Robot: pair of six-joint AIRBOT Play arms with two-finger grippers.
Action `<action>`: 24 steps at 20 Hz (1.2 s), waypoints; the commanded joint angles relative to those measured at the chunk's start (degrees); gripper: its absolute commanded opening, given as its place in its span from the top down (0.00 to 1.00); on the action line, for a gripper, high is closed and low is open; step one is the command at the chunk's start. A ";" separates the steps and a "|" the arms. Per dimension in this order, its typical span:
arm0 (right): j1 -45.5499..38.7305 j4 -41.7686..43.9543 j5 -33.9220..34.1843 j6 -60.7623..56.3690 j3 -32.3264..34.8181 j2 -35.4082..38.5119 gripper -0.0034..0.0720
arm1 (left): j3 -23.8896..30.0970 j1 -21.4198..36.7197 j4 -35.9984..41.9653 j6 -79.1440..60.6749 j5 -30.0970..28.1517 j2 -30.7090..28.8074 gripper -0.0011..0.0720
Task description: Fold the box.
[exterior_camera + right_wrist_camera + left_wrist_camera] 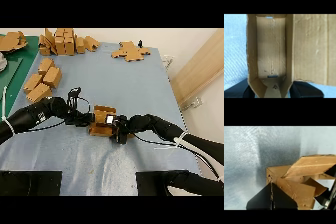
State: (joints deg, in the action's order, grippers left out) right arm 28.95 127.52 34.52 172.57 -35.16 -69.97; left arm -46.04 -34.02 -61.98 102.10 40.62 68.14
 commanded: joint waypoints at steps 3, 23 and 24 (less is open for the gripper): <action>0.00 0.02 0.00 -0.02 0.00 -0.02 0.22 | -1.18 -2.78 -4.04 4.44 2.19 -0.04 0.98; 0.00 0.00 0.00 -0.02 0.00 0.00 0.22 | -6.49 -3.50 -16.00 11.63 11.04 -0.04 0.49; 0.00 0.00 0.00 -0.02 0.00 0.00 0.22 | -6.73 -3.52 -16.00 11.63 11.08 -0.04 0.49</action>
State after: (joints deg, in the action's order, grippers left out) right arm 28.95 127.52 34.52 172.55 -35.16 -69.97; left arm -52.16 -37.52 -78.04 114.06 51.22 68.14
